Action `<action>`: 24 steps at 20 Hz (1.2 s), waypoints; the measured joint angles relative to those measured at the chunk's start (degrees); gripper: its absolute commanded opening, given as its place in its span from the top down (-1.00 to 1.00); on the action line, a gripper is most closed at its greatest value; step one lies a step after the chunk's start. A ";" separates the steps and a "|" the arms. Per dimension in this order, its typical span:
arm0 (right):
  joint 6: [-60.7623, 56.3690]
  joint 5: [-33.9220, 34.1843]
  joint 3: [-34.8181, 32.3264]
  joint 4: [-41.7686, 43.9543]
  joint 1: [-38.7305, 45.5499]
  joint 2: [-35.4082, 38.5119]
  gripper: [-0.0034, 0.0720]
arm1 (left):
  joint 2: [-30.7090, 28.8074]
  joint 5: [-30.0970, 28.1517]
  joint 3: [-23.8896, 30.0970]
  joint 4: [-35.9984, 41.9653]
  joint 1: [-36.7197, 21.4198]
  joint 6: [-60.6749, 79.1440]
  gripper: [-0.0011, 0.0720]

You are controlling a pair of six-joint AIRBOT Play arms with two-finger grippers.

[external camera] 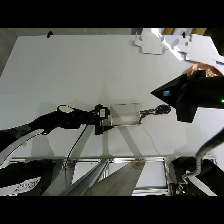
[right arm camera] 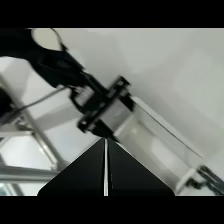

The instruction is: Fold the box and place the chain.

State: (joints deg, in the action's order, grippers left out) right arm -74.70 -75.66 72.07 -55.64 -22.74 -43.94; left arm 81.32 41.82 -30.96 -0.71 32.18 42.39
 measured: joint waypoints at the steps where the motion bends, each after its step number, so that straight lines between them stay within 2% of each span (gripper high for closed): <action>1: 0.07 0.63 0.24 0.85 -1.44 -0.55 0.87 | 0.00 0.00 0.00 0.00 0.00 0.00 0.89; 5: 0.66 1.62 0.39 0.20 -6.12 -4.46 0.86 | -0.02 0.00 0.00 0.00 0.00 -0.02 0.89; 8: -0.31 1.01 -1.77 -7.08 -6.97 -6.82 0.86 | -0.02 0.00 0.00 0.02 0.00 0.00 0.89; 9: -0.74 0.59 -3.10 -9.84 -6.40 -7.23 0.80 | -0.02 0.02 0.00 0.02 0.00 0.00 0.89; 11: -1.60 -0.37 -7.21 -14.25 -3.76 -7.74 0.36 | -0.02 0.02 0.00 0.00 0.00 0.00 0.89; 13: -0.76 -0.33 -13.09 -17.18 -0.74 -8.02 0.35 | -0.02 0.02 0.00 0.02 0.00 0.00 0.89; 15: 2.34 0.92 -19.30 -18.45 0.76 -8.17 0.09 | 0.00 0.02 0.00 0.00 0.00 0.00 0.89; 20: 10.21 7.04 -32.50 -20.06 1.29 -8.28 0.07 | 0.00 0.00 0.00 0.00 0.00 0.00 0.89; 24: 13.94 12.33 -39.12 -20.31 -0.46 -8.31 0.08 | 0.00 0.00 0.00 0.02 0.00 -0.02 0.89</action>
State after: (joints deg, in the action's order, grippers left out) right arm -60.75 -63.33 32.95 -75.94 -23.20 -52.25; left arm 81.32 41.82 -30.96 -0.69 32.18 42.37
